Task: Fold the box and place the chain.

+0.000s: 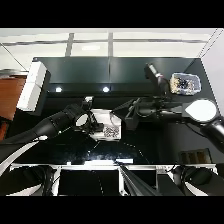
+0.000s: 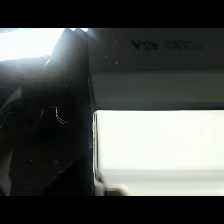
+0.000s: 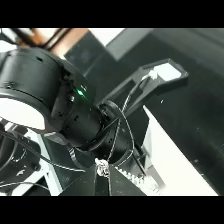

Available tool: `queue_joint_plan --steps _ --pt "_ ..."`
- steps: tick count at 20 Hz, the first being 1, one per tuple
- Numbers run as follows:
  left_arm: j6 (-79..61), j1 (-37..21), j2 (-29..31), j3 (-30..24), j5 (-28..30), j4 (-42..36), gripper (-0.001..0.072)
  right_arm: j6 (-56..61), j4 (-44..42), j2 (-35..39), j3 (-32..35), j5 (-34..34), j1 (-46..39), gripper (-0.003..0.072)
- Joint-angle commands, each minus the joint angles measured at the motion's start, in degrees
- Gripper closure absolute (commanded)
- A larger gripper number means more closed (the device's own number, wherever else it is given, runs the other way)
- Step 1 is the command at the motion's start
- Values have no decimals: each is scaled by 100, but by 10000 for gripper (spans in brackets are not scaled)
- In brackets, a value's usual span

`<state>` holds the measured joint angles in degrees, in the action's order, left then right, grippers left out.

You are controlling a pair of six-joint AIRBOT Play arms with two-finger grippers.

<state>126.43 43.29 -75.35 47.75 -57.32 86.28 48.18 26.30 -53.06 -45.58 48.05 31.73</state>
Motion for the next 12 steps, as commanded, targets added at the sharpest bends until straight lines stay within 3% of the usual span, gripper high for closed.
queue_joint_plan --steps 1,6,8,12 --pt "-2 2 2 7 35 2 680 295 179 -413 -9 -98 118 664" --pt "-2 2 2 7 70 0 680 356 295 -1040 31 -212 295 650" --pt "0 2 2 7 72 0 680 542 461 -1003 28 -98 184 237" --pt "0 2 2 7 68 0 680 761 994 -669 28 946 -629 209"
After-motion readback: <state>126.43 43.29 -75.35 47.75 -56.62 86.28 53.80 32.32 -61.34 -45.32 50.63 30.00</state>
